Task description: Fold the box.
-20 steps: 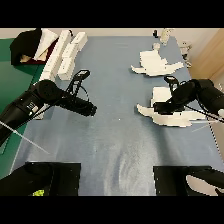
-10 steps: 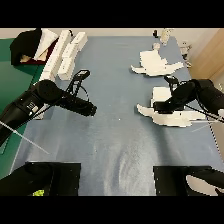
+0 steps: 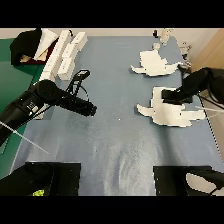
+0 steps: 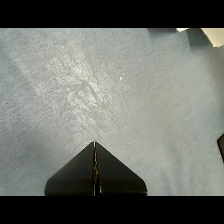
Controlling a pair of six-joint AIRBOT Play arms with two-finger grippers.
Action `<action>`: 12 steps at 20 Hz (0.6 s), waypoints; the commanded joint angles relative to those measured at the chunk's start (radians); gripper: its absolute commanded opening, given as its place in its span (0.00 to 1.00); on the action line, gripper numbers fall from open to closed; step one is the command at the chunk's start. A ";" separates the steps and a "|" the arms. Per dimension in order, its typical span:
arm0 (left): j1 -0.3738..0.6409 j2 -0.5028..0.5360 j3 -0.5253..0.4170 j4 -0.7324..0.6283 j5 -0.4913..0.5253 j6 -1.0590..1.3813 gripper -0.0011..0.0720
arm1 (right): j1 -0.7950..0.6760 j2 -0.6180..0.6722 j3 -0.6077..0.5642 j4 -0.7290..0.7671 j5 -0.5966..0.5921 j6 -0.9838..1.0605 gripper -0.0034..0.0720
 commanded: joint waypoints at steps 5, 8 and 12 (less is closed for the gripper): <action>0.000 0.000 -0.001 0.000 0.000 0.000 0.03 | -0.548 -0.137 0.097 -0.109 -0.085 -0.196 0.65; 0.000 0.000 -0.001 0.000 0.000 0.000 0.03 | -0.744 -0.257 0.124 0.173 -0.132 -0.431 0.65; 0.000 0.000 -0.001 0.000 0.001 0.000 0.03 | -0.855 -0.365 0.234 0.267 -0.246 -0.522 0.65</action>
